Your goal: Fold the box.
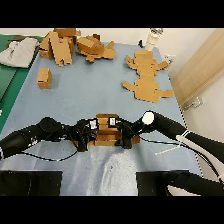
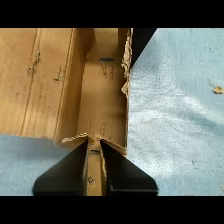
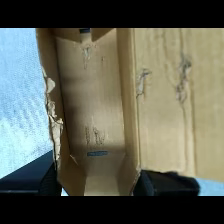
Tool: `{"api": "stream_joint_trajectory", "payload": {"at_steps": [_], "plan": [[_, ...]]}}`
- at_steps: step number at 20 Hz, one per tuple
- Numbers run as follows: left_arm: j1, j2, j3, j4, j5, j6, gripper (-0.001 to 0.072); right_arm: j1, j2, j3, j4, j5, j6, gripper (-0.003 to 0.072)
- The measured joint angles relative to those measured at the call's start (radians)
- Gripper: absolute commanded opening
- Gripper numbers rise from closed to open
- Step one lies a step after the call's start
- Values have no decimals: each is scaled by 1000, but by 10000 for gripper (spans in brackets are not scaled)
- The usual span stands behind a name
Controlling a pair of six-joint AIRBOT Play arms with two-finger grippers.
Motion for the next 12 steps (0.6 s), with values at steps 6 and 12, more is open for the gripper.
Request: {"api": "stream_joint_trajectory", "payload": {"at_steps": [6, 12], "plan": [[0, 0, 0, -19, -15, 7, 429, 0, 0, 0, -1, 0, -2, 468], [0, 0, 0, -28, -26, 10, 675, 0, 0, 0, -1, 1, -1, 468]]}}
